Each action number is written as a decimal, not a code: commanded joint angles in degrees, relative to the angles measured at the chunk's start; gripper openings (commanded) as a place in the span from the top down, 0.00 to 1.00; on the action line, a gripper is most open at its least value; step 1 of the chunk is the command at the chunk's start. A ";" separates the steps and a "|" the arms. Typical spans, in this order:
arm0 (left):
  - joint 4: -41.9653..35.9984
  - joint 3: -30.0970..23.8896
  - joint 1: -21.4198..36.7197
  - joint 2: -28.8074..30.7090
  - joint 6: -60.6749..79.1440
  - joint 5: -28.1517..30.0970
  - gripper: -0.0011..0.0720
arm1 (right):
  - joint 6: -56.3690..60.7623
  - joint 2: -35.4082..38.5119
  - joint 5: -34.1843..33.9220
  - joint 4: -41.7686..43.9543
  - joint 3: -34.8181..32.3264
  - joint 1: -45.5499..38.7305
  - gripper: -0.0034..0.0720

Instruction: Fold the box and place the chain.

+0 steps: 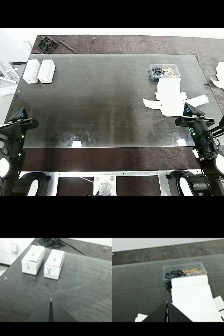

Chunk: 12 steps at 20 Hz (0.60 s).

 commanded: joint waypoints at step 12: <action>0.02 -0.02 0.02 0.04 0.00 0.00 0.96 | -8.37 -9.64 -11.34 -0.48 9.99 -2.60 0.56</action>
